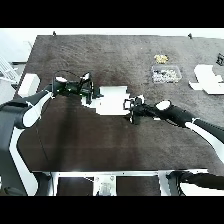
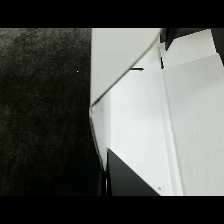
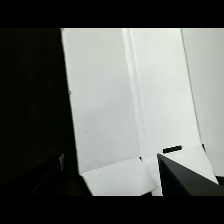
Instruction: Fold the box and place the chain.
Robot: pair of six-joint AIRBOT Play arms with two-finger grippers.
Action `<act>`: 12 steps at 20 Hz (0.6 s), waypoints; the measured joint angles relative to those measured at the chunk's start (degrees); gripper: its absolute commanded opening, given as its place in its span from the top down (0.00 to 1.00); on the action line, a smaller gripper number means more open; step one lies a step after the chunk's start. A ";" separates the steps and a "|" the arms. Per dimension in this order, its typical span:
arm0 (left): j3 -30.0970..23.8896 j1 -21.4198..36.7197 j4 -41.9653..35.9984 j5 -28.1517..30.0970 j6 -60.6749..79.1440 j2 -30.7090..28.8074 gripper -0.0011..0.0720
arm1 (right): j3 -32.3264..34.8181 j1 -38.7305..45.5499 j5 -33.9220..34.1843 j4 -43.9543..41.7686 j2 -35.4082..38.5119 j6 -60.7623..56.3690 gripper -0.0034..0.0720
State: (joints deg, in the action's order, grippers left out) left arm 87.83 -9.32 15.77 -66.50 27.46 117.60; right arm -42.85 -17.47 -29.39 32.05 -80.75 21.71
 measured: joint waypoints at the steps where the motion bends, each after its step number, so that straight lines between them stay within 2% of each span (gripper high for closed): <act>1: 0.00 0.00 0.00 0.00 0.00 0.00 0.96 | -0.15 -0.09 1.05 -0.02 -0.09 -0.02 0.04; 12: 0.00 0.02 -0.02 0.07 -0.02 0.00 0.96 | -3.32 -0.11 4.28 -4.24 2.54 -0.44 0.04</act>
